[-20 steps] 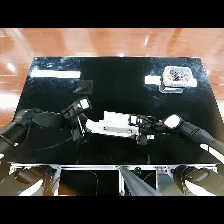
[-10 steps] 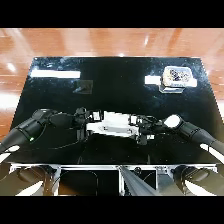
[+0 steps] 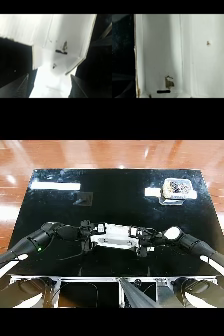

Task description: Fold the box and place the chain.

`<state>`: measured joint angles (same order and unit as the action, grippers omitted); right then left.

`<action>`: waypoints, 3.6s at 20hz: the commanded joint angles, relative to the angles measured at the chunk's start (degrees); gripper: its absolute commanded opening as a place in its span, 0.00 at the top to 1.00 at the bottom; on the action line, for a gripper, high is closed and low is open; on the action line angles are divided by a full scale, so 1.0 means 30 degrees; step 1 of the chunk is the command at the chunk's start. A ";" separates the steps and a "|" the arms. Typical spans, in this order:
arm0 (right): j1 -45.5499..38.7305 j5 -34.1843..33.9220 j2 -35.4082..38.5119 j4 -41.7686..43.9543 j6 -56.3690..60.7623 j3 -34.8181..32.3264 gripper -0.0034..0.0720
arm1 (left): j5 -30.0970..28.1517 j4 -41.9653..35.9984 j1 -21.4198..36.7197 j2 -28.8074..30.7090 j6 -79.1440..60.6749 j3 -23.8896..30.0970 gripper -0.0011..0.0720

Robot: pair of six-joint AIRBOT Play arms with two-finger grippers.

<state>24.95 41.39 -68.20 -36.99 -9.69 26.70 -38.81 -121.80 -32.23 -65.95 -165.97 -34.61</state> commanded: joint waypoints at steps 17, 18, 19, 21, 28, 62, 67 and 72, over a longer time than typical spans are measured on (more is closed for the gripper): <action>0.0022 -0.0007 -0.0029 -0.0029 0.0007 -0.0015 0.22 | 0.1443 -0.0211 -0.1333 -0.0962 -0.0124 -0.0306 0.59; 0.0022 -0.0007 -0.0029 -0.0029 0.0007 -0.0015 0.22 | 0.1435 -0.0211 -0.1333 -0.0962 -0.0124 -0.0386 0.59; 0.0022 -0.0007 -0.0029 -0.0029 0.0007 -0.0015 0.22 | 0.1428 -0.0211 -0.1333 -0.0962 -0.0124 -0.0459 0.59; 0.0022 -0.0007 -0.0029 -0.0029 0.0007 -0.0015 0.22 | 0.1435 -0.0787 -0.1333 -0.0962 -0.0124 -0.0503 0.59; 0.0022 -0.0007 -0.0029 -0.0036 0.0007 -0.0015 0.22 | 0.0583 -0.1727 -0.1450 -0.0969 -0.0124 -0.0503 0.66; 0.0022 -0.0007 -0.0029 -0.0029 0.0007 -0.0015 0.22 | 0.1719 -0.2732 -0.2295 -0.1326 -0.0197 -0.0503 0.55; 0.0022 -0.0007 -0.0029 -0.0029 0.0007 -0.0015 0.22 | 0.2594 -0.2725 -0.2754 -0.1326 -0.0175 -0.0503 0.42; 0.0022 -0.0007 -0.0036 -0.0029 0.0007 -0.0015 0.22 | 0.2251 -0.2295 -0.1836 -0.1005 0.2368 -0.0503 0.95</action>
<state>24.95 41.34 -68.27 -37.01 -9.61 26.68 -31.77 -129.62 -39.20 -69.58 -163.74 -36.10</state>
